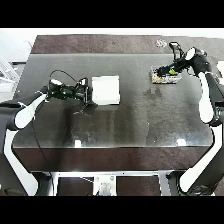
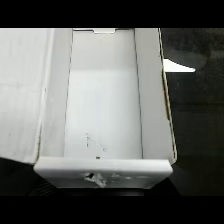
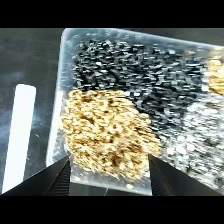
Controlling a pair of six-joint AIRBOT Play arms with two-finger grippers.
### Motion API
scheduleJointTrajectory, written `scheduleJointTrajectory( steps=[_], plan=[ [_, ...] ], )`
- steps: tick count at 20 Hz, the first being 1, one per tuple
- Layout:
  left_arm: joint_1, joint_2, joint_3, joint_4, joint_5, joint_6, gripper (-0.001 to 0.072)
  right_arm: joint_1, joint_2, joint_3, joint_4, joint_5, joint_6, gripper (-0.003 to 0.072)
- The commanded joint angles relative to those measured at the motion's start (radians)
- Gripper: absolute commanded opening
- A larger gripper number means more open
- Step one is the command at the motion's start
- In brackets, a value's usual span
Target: Fold the box and place the chain.
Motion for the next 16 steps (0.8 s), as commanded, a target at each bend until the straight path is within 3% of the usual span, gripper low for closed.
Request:
scheduleJointTrajectory(
  steps=[1,6,7,12,16],
  plan=[
    [0.0,0.001,0.0,0.0,0.0,0.0,0.0411,0.011,-0.032,0.0,0.016,0.001,-0.005,0.0462],
    [0.0,0.001,0.0,0.0,0.0,0.0,0.0411,0.023,-0.03,0.003,0.021,0.009,-0.011,0.007],
    [0.001,0.001,0.0,0.0,0.0,0.0,0.0411,0.023,-0.02,0.004,0.019,0.009,-0.008,0.0019],
    [0.0,0.001,0.0,0.0,0.0,0.0,0.0411,0.023,0.097,0.004,-0.025,0.009,0.001,0.0018],
    [0.0,0.001,0.0,0.0,0.0,0.0,0.0411,0.038,0.285,0.004,-0.026,0.028,0.001,0.0017]
  ],
)
